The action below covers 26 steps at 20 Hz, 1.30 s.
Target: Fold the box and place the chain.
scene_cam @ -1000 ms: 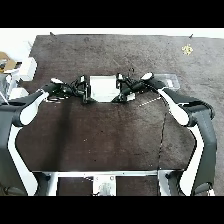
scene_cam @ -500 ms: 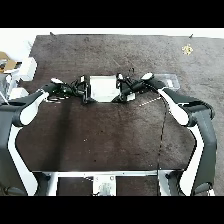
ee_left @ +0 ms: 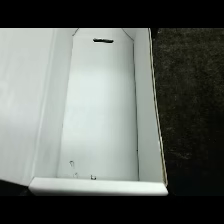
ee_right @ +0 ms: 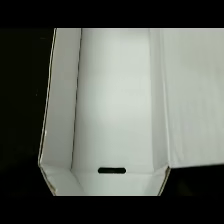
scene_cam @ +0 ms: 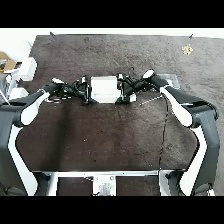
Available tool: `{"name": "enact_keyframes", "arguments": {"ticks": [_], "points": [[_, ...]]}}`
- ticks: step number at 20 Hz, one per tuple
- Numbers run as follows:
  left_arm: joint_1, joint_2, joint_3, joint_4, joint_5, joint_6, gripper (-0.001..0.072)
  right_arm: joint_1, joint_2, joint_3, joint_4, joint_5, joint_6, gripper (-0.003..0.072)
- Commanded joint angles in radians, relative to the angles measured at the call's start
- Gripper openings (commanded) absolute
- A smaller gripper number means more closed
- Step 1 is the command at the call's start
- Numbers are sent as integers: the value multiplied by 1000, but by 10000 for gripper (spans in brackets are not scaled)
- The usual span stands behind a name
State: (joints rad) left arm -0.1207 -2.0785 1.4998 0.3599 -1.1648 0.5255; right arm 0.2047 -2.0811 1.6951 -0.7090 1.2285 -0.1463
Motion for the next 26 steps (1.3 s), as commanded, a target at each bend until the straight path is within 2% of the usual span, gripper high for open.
{"name": "enact_keyframes", "arguments": {"ticks": [1,4,11,12,14,15,16,17,20,23,26], "points": [[1,1,0,-2,3,-1,224,0,39,0,-147,-29,95,670],[1,1,0,-2,3,-1,224,-5,62,0,-207,-42,152,670],[1,1,0,-2,3,-1,224,-40,166,0,-207,-4,222,667],[1,1,0,-2,3,-1,224,-42,180,0,-195,10,222,630],[1,1,0,-2,3,-1,224,-42,195,0,-118,31,222,296],[1,1,0,-2,2,-1,224,-42,194,0,-48,33,222,154],[1,1,0,-2,3,-1,224,-40,192,-1,31,31,221,46],[1,1,0,-2,2,-1,224,-38,186,-1,124,15,208,4],[1,1,0,-2,3,-1,224,-19,165,-1,287,-101,141,4],[1,1,0,-2,3,-1,224,6,130,0,298,-270,139,3],[1,1,0,-2,3,-1,224,11,89,0,278,-353,129,3]]}}
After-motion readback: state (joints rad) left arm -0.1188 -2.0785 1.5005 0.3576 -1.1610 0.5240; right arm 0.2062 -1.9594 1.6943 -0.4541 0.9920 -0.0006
